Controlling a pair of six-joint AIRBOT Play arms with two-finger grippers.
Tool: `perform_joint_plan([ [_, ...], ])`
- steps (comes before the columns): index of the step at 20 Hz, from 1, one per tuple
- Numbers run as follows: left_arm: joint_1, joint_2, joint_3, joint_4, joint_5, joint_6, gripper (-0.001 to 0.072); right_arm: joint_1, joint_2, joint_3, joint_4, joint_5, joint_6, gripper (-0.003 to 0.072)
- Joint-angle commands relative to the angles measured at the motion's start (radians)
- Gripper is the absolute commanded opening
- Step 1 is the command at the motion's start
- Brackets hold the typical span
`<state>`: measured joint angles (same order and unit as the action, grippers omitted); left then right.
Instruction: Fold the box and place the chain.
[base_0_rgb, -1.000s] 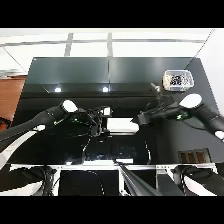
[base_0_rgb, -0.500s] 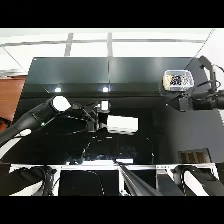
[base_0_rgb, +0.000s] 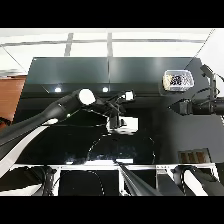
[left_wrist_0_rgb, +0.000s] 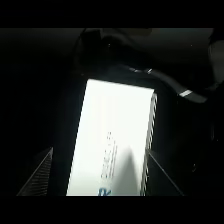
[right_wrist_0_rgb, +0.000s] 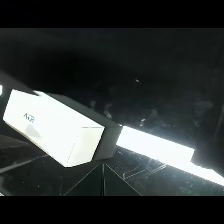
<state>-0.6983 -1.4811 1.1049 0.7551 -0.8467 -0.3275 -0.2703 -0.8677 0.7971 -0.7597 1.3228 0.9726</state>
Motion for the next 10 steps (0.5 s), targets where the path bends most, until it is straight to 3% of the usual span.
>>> perform_joint_plan([
  [1, -0.009, -0.076, 0.075, 0.037, -0.073, -0.104, 0.0714, -0.002, 0.001, -0.007, -0.002, -0.003, -0.011, 0.0012],
  [10, -0.005, -0.100, 0.086, 0.109, -0.170, -0.101, 0.0713, -0.002, 0.001, -0.007, -0.002, -0.008, -0.016, 0.0012],
])
